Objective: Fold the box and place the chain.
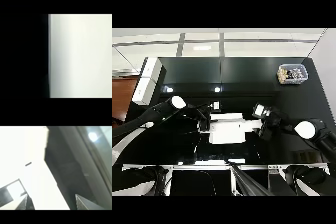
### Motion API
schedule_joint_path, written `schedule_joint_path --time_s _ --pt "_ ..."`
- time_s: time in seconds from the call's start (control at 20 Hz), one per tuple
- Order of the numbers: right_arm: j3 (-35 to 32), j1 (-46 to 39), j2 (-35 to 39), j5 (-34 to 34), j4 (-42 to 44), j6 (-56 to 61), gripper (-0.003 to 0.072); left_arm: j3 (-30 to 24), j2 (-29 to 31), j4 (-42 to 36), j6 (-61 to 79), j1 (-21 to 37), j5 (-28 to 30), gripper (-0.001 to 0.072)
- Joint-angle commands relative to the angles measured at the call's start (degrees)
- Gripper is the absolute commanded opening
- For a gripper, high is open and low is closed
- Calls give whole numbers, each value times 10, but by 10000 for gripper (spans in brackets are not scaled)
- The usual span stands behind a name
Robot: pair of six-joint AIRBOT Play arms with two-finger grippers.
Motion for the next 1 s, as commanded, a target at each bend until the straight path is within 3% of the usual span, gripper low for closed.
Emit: schedule_joint_path --time_s 0.0,0.35,0.7,0.95 --pt "-27 25 -19 10 38 -94 714 0 -14 1 8 -3 -8 27" --pt "-33 66 -50 53 64 -180 713 5 -14 2 8 -3 -9 27" --pt "-38 110 -52 19 102 -196 713 5 -14 2 8 -3 -9 27" --pt "-38 119 -89 5 141 -280 713 5 -14 2 8 -3 -9 27"
